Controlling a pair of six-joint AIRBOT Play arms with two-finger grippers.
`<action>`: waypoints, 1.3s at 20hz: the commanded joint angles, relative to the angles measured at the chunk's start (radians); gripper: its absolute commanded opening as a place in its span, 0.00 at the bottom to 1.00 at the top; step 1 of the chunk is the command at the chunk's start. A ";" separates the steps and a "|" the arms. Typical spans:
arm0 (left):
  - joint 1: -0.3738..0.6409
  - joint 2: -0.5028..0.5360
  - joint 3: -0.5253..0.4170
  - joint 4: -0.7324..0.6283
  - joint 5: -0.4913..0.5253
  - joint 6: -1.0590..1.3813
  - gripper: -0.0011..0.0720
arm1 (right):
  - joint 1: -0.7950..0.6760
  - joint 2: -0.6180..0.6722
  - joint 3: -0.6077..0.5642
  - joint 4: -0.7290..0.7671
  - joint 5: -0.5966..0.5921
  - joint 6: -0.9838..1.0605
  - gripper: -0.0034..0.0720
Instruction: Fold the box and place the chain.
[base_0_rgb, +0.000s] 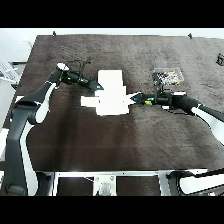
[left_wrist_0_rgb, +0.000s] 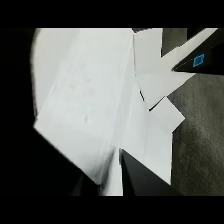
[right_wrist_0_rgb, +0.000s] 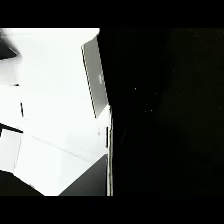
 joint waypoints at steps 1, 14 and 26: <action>0.000 -0.001 0.000 -0.008 -0.019 0.010 0.33 | 0.000 -0.001 0.000 0.001 0.000 0.001 0.06; 0.000 -0.001 0.000 -0.009 -0.051 0.160 0.04 | -0.043 0.000 0.001 0.053 0.001 -0.035 0.54; 0.000 0.015 -0.037 -0.121 -0.092 0.586 0.04 | -0.267 0.002 0.000 0.281 0.026 -0.142 0.54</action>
